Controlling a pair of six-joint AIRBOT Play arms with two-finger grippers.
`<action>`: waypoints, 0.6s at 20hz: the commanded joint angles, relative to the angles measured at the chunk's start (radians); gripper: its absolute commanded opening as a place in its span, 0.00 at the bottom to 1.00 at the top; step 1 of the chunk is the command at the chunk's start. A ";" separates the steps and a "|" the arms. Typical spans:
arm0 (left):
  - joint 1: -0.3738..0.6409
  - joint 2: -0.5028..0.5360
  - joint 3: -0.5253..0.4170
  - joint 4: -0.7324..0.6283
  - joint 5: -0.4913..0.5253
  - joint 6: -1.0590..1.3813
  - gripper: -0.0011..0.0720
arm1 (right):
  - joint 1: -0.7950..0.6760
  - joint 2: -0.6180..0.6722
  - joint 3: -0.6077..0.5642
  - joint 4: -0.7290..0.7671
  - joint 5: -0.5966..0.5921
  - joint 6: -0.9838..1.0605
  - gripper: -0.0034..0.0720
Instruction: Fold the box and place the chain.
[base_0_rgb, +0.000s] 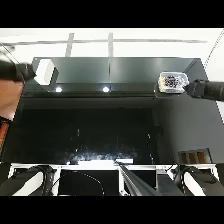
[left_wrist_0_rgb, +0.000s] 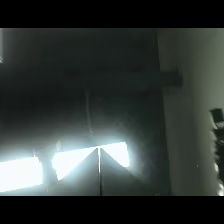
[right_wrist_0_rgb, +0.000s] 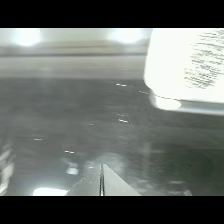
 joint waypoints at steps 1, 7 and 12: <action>-0.068 0.297 -0.436 0.058 0.299 0.029 0.05 | -0.020 0.125 -0.171 -0.121 0.156 0.036 0.07; -0.070 0.421 -0.627 0.074 0.368 0.034 0.05 | -0.020 0.130 -0.254 -0.132 0.185 0.035 0.07; -0.070 0.420 -0.627 0.072 0.370 0.034 0.05 | -0.020 0.130 -0.254 -0.132 0.185 0.035 0.07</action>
